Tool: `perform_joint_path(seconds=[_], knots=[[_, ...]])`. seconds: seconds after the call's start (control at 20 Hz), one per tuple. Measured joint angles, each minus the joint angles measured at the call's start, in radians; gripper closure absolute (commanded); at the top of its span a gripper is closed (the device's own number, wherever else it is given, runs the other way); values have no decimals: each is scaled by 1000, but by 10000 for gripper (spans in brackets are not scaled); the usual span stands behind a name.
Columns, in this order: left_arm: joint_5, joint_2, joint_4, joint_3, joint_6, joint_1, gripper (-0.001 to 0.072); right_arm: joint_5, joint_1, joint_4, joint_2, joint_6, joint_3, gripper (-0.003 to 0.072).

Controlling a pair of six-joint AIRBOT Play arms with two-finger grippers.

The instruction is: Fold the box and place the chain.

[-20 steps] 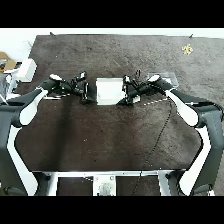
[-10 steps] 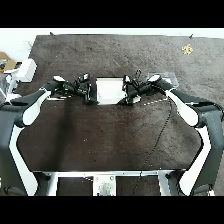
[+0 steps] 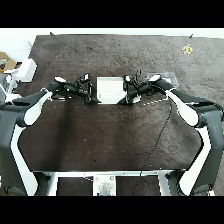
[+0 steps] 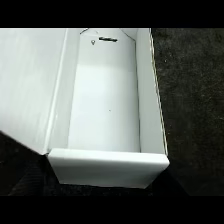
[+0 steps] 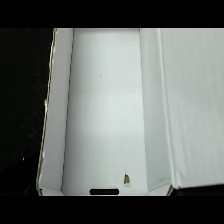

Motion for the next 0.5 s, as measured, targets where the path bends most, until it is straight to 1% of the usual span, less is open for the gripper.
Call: perform_joint_path(seconds=[0.25, 0.5], knots=[[-7, -3, -5, 0, 31, -6, -10, 1, 0, 0, 0, -2, 0, 235], [17, -12, -10, 0, 53, -31, -10, 1, 0, 0, 0, -2, 0, 235]])
